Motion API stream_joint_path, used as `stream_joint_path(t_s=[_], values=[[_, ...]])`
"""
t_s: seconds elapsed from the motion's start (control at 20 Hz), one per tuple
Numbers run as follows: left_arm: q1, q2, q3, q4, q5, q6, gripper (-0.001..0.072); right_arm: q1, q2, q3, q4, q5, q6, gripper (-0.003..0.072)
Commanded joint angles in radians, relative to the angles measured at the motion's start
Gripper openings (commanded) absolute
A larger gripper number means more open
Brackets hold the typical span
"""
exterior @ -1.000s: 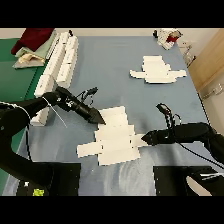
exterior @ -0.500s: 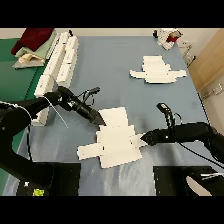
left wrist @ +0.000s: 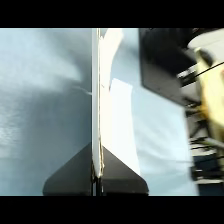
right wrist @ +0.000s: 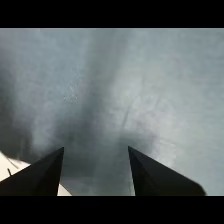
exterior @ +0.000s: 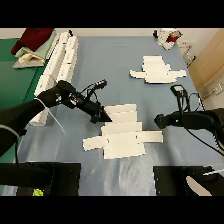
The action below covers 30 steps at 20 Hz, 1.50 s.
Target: Fold the box.
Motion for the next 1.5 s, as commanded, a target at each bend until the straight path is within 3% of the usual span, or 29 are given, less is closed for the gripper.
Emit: stream_joint_path(t_s=[0.0, 0.35, 0.5, 0.7, 1.05, 1.2, 1.45], values=[[-0.068, 0.149, -0.076, 0.046, 0.234, 0.132, 0.0006, -0.001, 0.001, 0.108, -0.09, 0.016, 0.132, 0.0646], [-0.29, 0.489, -0.362, 0.04, 0.651, 0.238, 0.0007, -0.001, -0.069, 0.112, -0.086, 0.037, 0.183, 0.0646], [-0.392, 0.523, -0.43, 0.039, 0.78, 0.241, 0.0007, 0.0, -0.119, 0.112, -0.067, 0.036, 0.183, 0.0646], [-0.506, 0.523, -0.484, 0.04, 0.88, 0.241, 0.0008, 0.0, -0.142, 0.112, -0.036, 0.036, 0.183, 0.0638], [-0.513, 0.509, -0.513, 0.04, 0.849, 0.238, 0.0012, 0.0, -0.142, 0.112, -0.033, 0.036, 0.183, 0.0638], [-0.513, 0.52, -0.502, 0.044, 0.885, 0.24, 0.0011, 0.0, -0.142, 0.112, -0.03, 0.036, 0.183, 0.062], [-0.425, 0.536, -0.435, 0.068, 0.862, 0.241, 0.0012, 0.0, -0.142, 0.112, -0.006, 0.037, 0.183, 0.0614]])
